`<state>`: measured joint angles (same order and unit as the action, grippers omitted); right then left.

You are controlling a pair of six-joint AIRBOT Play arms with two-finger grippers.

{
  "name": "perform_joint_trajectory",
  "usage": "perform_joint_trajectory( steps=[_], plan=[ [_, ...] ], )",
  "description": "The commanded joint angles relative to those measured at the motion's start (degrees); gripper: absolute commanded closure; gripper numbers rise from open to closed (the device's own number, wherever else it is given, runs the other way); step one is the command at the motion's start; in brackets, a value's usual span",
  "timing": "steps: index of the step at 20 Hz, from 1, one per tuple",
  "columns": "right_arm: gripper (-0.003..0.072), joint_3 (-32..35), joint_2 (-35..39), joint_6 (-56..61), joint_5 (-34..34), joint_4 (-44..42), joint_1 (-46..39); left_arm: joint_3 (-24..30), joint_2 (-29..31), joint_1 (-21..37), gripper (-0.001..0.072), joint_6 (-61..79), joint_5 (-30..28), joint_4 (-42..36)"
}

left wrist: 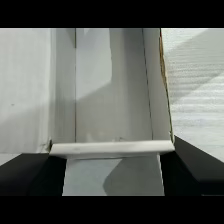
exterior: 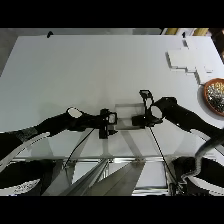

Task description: Fold the box and place the chain.

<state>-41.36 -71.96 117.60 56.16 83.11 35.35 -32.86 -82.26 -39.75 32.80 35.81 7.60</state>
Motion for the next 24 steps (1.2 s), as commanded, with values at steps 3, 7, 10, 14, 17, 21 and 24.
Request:
perform_joint_trajectory(
  steps=[3, 7, 10, 14, 17, 21, 24],
  plan=[
    [0.0665, -0.5, -0.2, 0.9, 0.2, -0.6, 0.0, 0.0, 0.0, 0.0, 0.0659, 0.2, 0.0, 0.2],
    [0.0484, -0.5, -0.2, 0.9, -0.1, -0.6, 0.0, 0.0, 0.0, 0.0, 0.0659, 0.2, 0.0, 0.2],
    [0.0485, -0.5, -0.2, 1.2, -0.1, -0.3, 0.0, 0.0, 0.0, 0.0, 0.0659, 0.2, 0.0, 0.2],
    [0.0487, -0.5, -0.2, 4.3, 0.0, 1.4, 0.0, 0.0, 0.0, 0.0, 0.0659, 0.2, 0.0, 0.2],
    [0.0488, -0.5, -0.2, 6.0, 1.0, 3.6, 0.0, 0.0, 0.0, 0.0, 0.0659, 0.2, 0.0, 0.2],
    [0.0488, -0.5, -0.2, 6.0, 2.2, 5.6, 0.0, 0.0, 0.0, 0.0, 0.0659, 0.2, 0.0, 0.2],
    [0.0488, -0.5, -0.2, 6.0, 1.9, 5.6, 0.0, 0.0, 0.0, 0.0, 0.0659, 0.2, 0.0, 0.2]
  ],
)
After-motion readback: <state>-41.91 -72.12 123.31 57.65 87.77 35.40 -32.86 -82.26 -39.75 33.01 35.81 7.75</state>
